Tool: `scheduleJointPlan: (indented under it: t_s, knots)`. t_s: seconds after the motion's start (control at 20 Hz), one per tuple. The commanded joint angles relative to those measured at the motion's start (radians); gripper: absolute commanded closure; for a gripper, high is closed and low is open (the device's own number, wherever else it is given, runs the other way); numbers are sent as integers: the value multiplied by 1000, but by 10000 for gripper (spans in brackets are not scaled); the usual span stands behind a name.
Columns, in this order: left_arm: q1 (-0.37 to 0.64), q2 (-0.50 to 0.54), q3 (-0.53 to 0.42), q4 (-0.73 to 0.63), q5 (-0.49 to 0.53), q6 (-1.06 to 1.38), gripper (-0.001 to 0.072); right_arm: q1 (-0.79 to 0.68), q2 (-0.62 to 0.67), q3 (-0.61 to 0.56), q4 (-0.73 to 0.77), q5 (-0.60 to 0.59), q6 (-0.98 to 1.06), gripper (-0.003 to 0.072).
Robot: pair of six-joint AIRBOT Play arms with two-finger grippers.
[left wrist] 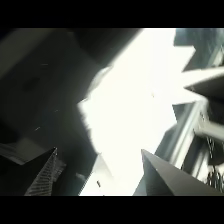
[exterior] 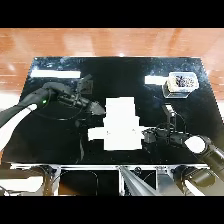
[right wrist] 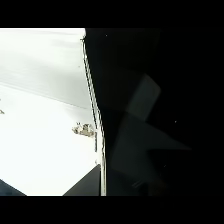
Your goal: Fold the box and place the chain.
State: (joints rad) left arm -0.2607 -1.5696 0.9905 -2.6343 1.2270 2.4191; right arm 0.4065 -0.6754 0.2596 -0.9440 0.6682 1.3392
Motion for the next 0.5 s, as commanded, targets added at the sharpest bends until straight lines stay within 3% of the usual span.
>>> scheduleJointPlan:
  t_s: [0.0,0.3,0.45]
  knots:
    - [-47,-131,101,-17,159,108,104,1,1,0,2,24,0,646]
    - [-101,-263,214,37,329,113,104,1,1,0,2,32,0,645]
    - [-101,-279,229,62,348,109,122,1,1,0,2,32,0,646]
